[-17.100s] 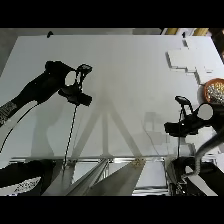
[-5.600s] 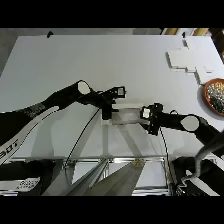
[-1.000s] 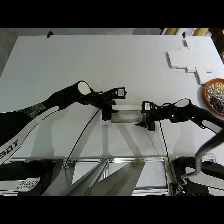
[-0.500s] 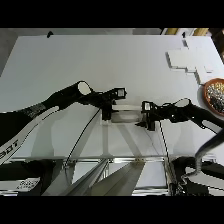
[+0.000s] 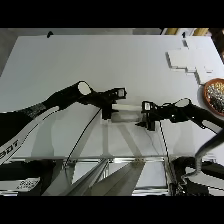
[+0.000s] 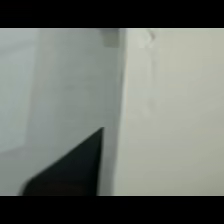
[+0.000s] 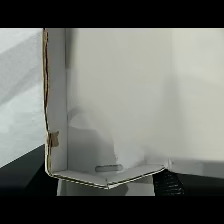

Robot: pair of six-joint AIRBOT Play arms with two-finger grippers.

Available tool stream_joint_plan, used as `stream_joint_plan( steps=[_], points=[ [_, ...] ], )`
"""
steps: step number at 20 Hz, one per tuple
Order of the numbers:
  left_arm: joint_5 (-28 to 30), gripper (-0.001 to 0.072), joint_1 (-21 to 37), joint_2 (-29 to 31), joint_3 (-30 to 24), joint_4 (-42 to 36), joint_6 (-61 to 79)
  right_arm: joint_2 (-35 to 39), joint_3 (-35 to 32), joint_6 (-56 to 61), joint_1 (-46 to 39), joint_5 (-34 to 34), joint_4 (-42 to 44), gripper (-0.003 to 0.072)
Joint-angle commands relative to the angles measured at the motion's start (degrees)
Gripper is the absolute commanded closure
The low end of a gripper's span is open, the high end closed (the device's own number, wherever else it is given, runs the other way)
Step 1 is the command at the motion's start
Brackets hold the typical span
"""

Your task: Fold the box and place the chain.

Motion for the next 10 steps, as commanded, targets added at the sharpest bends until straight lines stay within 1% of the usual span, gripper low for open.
stream_joint_plan(
  steps=[1,2,3,5,6,8,10],
  points=[
    [-3.0,0.0337,0.3,1.5,0.0,-0.3,-0.6,0.0,0.0,0.2,0.0,0.0,0.2,0.0358],
    [-4.2,0.0276,0.6,2.5,0.0,0.7,-1.5,0.0,0.0,0.2,0.0,-0.1,0.2,0.0358],
    [-5.4,0.0249,0.9,3.6,0.0,2.3,-2.8,0.0,0.0,0.2,0.0,0.0,0.2,0.0358],
    [-7.7,0.0236,1.7,5.2,0.0,5.9,-7.6,0.0,0.0,0.2,0.0,0.0,0.2,0.0358],
    [-8.9,0.0193,2.0,6.0,0.0,7.6,-10.5,0.0,0.0,0.2,0.0,0.0,0.2,0.0358],
    [-10.6,0.0202,2.5,8.1,0.0,11.8,-17.4,0.0,0.0,0.2,0.0,0.0,0.2,0.0358],
    [-13.1,0.0244,2.5,10.9,0.0,16.3,-23.0,0.0,0.0,0.2,0.0,0.0,0.2,0.0358]
  ],
)
